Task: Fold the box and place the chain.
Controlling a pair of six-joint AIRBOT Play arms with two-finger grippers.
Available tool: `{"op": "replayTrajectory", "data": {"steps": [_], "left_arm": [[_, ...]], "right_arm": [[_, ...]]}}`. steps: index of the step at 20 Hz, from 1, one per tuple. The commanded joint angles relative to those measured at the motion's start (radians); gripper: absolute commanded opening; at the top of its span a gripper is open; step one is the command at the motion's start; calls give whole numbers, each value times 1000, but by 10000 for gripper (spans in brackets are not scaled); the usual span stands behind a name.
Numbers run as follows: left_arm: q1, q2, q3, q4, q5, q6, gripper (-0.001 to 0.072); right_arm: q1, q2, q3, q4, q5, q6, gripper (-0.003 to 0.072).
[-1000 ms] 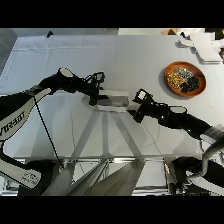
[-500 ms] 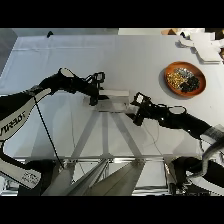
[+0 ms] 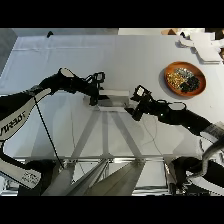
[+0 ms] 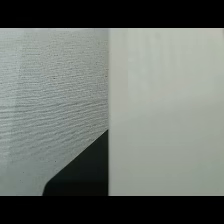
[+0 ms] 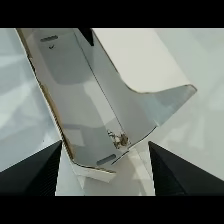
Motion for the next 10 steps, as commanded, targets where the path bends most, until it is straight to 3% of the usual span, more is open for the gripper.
{"op": "replayTrajectory", "data": {"steps": [1,5,10], "left_arm": [[1,0,0,0,0,0,12],[1,0,0,0,0,0,12],[1,0,0,0,0,0,12]], "right_arm": [[0,-1,7,-62,-18,95,604],[-1,-1,7,-62,-14,98,605],[-8,-34,8,-111,24,241,629]]}}
